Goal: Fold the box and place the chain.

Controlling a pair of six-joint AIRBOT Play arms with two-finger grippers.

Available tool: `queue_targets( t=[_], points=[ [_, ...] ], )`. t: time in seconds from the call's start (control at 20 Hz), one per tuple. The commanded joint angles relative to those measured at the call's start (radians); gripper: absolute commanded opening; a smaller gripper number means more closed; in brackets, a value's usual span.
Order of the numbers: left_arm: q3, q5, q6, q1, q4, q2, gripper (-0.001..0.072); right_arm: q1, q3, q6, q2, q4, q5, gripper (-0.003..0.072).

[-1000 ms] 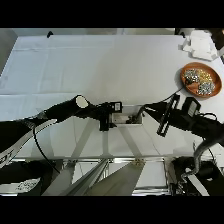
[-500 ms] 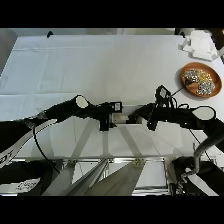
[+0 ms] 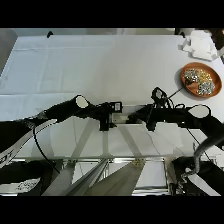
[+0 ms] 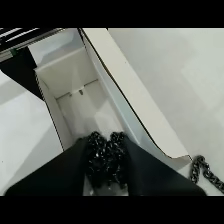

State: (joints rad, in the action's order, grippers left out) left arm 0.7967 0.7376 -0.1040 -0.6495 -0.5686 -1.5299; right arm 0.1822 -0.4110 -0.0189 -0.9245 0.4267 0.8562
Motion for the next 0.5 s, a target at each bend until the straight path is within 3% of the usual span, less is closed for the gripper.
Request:
queue_targets(
  t=[0.0,0.25,0.45],
  points=[
    [0.000,0.000,0.000,0.000,0.000,0.000,0.0434,-0.001,0.000,-0.001,0.041,0.015,0.011,0.0341],
    [0.000,0.000,0.000,0.000,0.000,0.000,0.0434,-0.056,0.000,-0.244,0.209,0.113,-0.036,0.0343],
    [0.000,0.000,0.000,0.000,0.000,0.000,0.0434,-0.238,0.000,-0.645,0.351,0.359,-0.190,0.0343]
  ],
)
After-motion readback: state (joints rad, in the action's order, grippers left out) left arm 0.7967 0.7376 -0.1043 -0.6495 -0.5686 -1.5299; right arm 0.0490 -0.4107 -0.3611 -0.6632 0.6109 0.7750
